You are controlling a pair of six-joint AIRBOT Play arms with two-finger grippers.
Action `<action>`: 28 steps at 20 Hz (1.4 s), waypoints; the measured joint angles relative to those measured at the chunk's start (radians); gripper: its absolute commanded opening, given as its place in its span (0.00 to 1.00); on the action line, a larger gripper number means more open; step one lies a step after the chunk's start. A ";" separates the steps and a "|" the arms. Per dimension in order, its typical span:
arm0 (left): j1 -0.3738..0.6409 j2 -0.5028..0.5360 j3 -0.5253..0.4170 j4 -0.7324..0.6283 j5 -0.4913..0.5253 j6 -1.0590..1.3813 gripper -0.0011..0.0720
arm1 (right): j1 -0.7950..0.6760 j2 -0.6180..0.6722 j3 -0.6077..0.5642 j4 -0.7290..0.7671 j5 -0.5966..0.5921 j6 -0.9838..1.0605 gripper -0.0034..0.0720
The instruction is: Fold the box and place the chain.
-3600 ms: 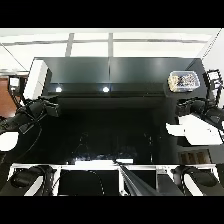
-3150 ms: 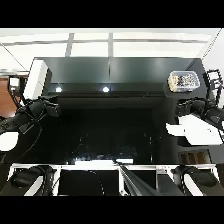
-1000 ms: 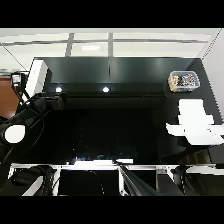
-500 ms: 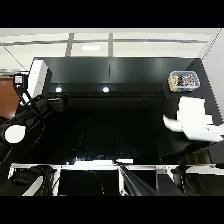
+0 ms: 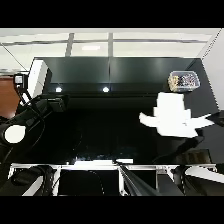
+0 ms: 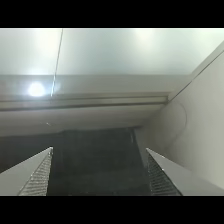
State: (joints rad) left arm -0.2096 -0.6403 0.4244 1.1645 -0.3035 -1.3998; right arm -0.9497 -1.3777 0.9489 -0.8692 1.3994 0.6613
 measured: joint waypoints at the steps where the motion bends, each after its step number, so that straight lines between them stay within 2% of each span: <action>1: 0.000 0.000 0.000 0.000 -0.006 0.000 0.99 | 0.037 0.043 -0.047 0.028 -0.013 0.000 0.06; 6: 0.000 -0.001 0.000 -0.014 -0.034 0.000 0.99 | 0.251 0.305 -0.304 0.242 -0.163 -0.002 0.06; 10: 0.000 -0.034 0.002 -0.078 -0.073 0.014 0.99 | 0.573 0.535 -0.523 0.373 -0.397 0.018 0.06; 13: 0.000 -0.108 0.028 -0.159 -0.153 0.045 0.99 | 0.840 0.616 -0.612 0.429 -0.592 0.038 0.06; 16: 0.000 -0.248 0.104 -0.267 -0.285 0.113 0.99 | 1.054 0.646 -0.654 0.452 -0.756 0.051 0.06; 19: 0.000 -0.448 0.220 -0.407 -0.469 0.243 0.99 | 1.176 0.658 -0.670 0.462 -0.850 0.059 0.06; 23: 0.000 -0.703 0.365 -0.533 -0.690 0.372 0.99 | 1.240 0.662 -0.677 0.469 -0.900 0.065 0.06; 26: -0.002 -0.839 0.441 -0.586 -0.827 0.451 0.99 | 1.254 0.664 -0.679 0.468 -0.914 0.068 0.06; 28: -0.011 -0.906 0.473 -0.641 -0.906 0.530 0.95 | 1.260 0.664 -0.679 0.469 -0.919 0.068 0.06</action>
State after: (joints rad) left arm -0.2203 -1.5467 0.8974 0.5236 -1.2095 -0.8696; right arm 0.3099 -0.7136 0.2699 -0.4004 0.4805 0.7296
